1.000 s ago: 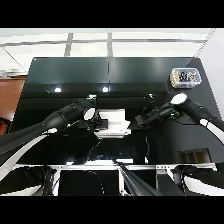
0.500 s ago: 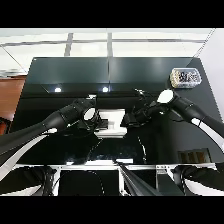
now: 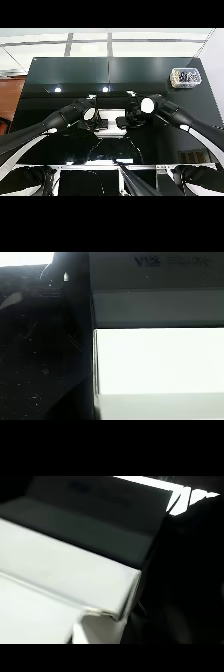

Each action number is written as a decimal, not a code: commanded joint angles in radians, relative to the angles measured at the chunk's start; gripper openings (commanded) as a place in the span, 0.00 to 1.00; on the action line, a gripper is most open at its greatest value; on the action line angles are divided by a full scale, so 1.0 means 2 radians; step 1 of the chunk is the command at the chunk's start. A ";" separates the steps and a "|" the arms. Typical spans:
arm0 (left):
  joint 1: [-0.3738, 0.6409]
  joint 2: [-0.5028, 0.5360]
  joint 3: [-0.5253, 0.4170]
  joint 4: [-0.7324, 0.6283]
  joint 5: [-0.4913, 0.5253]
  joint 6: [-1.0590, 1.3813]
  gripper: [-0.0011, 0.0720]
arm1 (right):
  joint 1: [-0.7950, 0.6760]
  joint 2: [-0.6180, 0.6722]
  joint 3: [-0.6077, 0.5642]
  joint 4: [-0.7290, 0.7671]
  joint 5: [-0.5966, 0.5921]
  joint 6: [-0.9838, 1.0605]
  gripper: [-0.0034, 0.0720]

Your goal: Fold the box and place the chain.

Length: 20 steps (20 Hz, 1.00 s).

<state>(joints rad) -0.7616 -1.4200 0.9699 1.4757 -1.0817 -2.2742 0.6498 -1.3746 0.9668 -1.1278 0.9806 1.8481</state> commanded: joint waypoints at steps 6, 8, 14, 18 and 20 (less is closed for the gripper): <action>0.000 0.000 0.000 0.000 0.000 0.000 0.05 | 0.056 -0.035 0.036 -0.109 0.023 0.159 0.45; 0.000 0.000 0.000 0.000 0.000 0.000 0.05 | 0.057 -0.042 0.042 -0.110 0.026 0.172 0.45; 0.000 0.000 0.000 0.000 0.000 0.000 0.05 | 0.057 -0.056 0.048 -0.135 0.063 0.191 0.45; 0.000 0.000 0.000 0.000 0.000 0.000 0.05 | 0.062 -0.056 0.048 -0.136 0.056 0.195 0.11; 0.000 0.000 0.000 0.000 0.000 0.000 0.05 | 0.066 -0.056 0.048 -0.136 0.053 0.199 0.06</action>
<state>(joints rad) -0.7616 -1.4197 0.9703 1.4712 -1.0786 -2.2765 0.7723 -1.4849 1.0615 -1.3945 1.0897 2.2353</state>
